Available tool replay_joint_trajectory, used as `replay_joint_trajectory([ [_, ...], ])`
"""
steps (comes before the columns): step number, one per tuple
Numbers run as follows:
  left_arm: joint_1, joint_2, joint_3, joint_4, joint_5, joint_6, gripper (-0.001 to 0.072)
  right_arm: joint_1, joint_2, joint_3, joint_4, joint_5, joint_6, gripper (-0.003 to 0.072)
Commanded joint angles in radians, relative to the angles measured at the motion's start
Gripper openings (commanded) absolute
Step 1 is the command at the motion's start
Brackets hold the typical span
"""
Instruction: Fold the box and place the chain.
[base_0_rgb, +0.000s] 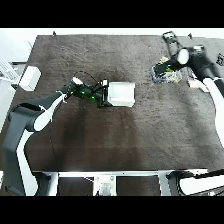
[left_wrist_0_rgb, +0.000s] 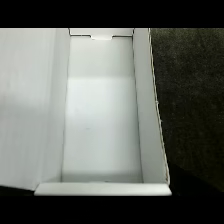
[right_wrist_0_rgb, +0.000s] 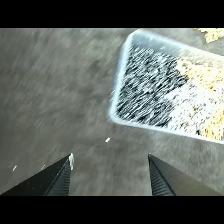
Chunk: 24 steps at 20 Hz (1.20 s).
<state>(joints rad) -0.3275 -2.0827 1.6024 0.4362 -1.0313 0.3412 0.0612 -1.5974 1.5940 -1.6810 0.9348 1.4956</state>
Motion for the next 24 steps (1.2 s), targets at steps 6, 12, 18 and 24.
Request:
replay_joint_trajectory([
  [6, 0.000, 0.000, 0.000, 0.000, 0.000, 0.000, 0.0526, -0.270, -0.250, 0.230, 0.488, 0.029, -0.304, 0.0534],
  [12, 0.000, 0.000, 0.000, 0.000, 0.000, 0.000, 0.0526, -0.261, -0.436, 0.406, 0.511, 0.144, -0.312, 0.0531],
  [18, 0.000, 0.000, 0.000, 0.000, 0.000, 0.000, 0.0525, -0.252, -0.485, 0.406, 0.514, 0.196, -0.311, 0.0460],
  [24, 0.000, 0.000, 0.000, 0.000, 0.001, 0.000, 0.0525, -0.249, -0.493, 0.406, 0.512, 0.201, -0.311, 0.0376],
])
